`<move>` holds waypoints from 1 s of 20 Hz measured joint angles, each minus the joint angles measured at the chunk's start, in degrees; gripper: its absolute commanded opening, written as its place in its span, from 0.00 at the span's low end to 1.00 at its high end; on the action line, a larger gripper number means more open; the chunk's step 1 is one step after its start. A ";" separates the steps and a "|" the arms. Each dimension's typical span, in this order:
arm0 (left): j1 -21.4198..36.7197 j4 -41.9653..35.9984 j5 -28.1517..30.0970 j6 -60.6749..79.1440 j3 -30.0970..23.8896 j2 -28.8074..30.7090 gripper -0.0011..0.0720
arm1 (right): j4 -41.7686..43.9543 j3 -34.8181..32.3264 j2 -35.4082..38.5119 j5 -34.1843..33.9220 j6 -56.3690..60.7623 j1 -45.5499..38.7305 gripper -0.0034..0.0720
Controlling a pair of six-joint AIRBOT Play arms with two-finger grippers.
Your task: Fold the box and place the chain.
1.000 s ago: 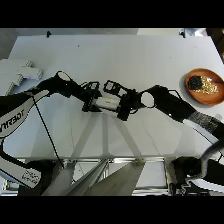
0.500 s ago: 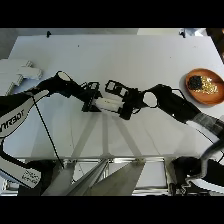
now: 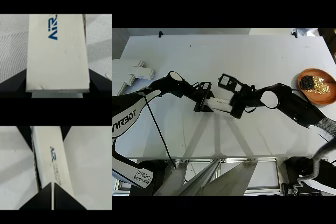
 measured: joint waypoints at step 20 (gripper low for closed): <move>0.00 0.09 0.02 0.13 0.00 0.00 0.55 | 39.85 0.07 -18.32 -4.31 1.14 -1.53 0.07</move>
